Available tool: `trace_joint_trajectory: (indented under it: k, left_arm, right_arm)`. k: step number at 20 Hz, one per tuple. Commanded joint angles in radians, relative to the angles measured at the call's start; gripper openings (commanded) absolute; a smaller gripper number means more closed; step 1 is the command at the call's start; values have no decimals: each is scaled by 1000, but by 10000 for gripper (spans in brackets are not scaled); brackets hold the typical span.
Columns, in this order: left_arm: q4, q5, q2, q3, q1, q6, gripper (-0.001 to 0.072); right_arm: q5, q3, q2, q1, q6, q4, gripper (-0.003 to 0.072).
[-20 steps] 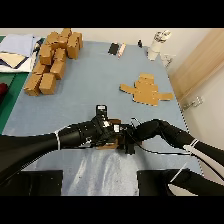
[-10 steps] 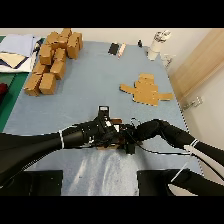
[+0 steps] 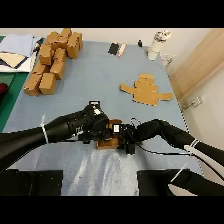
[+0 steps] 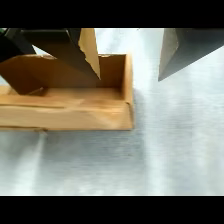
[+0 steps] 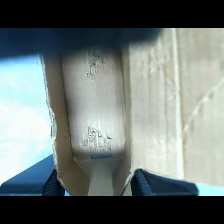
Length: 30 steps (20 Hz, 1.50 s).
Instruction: Fold the box.
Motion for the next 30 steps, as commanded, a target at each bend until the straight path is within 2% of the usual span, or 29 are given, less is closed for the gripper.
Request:
trace_joint_trajectory:
  k: [1,7,10,11,13,15,16,17,18,21,24,25,28,30]
  left_arm:
    - [-95,-28,13,0,76,70,518]
    - [-269,-56,13,0,201,266,517]
    - [-347,-134,13,0,276,430,512]
    - [-346,-172,13,-1,301,475,354]
    - [-346,-222,16,-1,354,575,342]
    - [-345,-215,35,-1,402,703,339]
    - [-344,-211,46,-2,429,770,157]
    - [-344,-210,58,-7,464,851,51]
    - [-346,-212,70,-18,499,930,10]
    - [-443,-228,115,-98,618,1269,13]
    - [-680,-233,150,-216,705,1701,13]
    - [-717,-225,160,-248,709,1802,12]
    - [-707,-200,170,-307,685,1966,13]
    - [-750,-136,171,-341,695,2087,13]
  right_arm:
    - [0,0,0,0,0,0,472]
    - [0,0,0,0,0,0,472]
    - [0,0,0,0,0,0,472]
    - [0,0,0,0,0,0,472]
    - [0,0,0,0,0,0,472]
    - [0,0,0,0,0,0,472]
    - [0,0,0,0,0,0,472]
    - [0,0,0,0,0,0,472]
    - [0,0,0,0,0,0,472]
    - [0,0,0,0,0,0,472]
    - [0,0,0,0,0,0,472]
    - [0,0,0,0,0,0,472]
    - [0,0,0,0,0,0,472]
    - [0,0,0,0,0,0,472]
